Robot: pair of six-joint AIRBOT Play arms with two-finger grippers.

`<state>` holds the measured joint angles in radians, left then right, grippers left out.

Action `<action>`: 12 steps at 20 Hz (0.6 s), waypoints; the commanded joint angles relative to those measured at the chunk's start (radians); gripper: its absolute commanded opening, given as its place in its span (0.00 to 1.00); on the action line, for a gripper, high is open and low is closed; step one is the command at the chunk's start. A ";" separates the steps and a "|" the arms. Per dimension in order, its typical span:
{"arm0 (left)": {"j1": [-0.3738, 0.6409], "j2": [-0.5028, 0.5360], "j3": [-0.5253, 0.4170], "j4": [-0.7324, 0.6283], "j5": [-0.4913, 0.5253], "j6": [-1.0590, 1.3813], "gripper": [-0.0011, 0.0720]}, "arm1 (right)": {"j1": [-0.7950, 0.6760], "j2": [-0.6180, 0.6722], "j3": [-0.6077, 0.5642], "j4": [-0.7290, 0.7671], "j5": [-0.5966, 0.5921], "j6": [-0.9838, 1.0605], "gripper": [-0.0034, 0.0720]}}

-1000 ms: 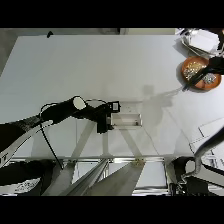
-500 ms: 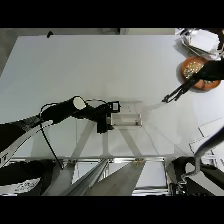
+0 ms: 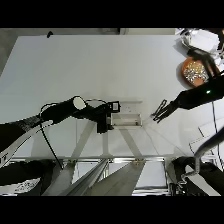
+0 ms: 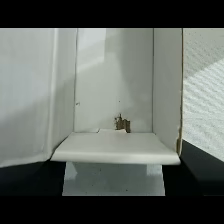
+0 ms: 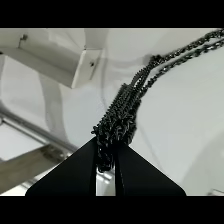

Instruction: Fold the box and place the chain.

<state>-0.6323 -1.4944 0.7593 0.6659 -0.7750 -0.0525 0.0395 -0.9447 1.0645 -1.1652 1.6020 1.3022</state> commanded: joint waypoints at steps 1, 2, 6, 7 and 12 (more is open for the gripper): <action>0.001 0.000 0.001 0.000 0.000 0.000 0.45 | 0.098 0.014 -0.141 0.042 -0.114 0.010 0.07; 0.001 0.000 0.001 0.000 0.000 0.000 0.45 | 0.135 0.014 -0.168 0.049 -0.156 0.011 0.07; 0.001 0.000 0.001 0.000 0.000 0.000 0.45 | 0.272 0.014 -0.189 0.053 -0.270 0.058 0.07; 0.001 0.000 0.001 0.000 0.000 0.000 0.45 | 0.304 0.014 -0.189 0.053 -0.309 0.069 0.07; 0.001 0.000 0.001 0.000 0.000 0.000 0.45 | 0.459 0.014 -0.189 0.052 -0.528 0.113 0.07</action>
<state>-0.6323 -1.4944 0.7593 0.6659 -0.7750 -0.0525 0.4152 -0.9318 0.8799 -1.1137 1.2198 1.3891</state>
